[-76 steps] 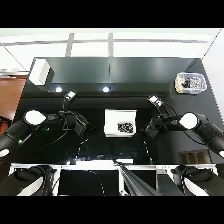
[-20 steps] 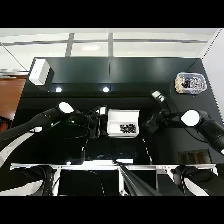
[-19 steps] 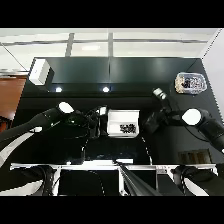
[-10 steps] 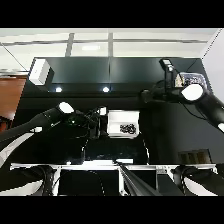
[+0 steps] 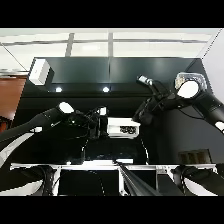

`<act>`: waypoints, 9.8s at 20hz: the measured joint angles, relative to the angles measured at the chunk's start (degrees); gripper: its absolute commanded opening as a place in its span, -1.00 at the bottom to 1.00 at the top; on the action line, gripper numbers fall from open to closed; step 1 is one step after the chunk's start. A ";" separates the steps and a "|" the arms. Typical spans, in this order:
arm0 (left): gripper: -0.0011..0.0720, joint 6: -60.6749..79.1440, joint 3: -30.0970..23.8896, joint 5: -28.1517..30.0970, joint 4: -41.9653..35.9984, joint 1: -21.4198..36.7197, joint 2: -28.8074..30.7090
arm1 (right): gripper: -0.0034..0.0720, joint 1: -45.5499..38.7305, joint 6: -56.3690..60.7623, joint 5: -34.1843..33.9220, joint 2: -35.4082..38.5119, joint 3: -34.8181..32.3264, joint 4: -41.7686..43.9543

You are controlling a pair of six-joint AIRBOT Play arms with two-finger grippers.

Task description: Fold the box and place the chain.

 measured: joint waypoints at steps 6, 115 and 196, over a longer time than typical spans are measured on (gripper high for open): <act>0.04 -0.15 0.00 0.02 0.00 0.00 0.00 | 0.70 2.27 -13.90 -3.89 0.70 -6.10 2.54; 0.05 0.17 0.00 0.04 0.22 0.00 0.00 | -0.89 1.38 17.05 -17.57 4.39 -28.28 31.63; -0.16 -83.87 20.81 3.32 56.19 49.75 1.40 | -0.87 -28.92 25.55 2.01 21.16 -6.32 0.24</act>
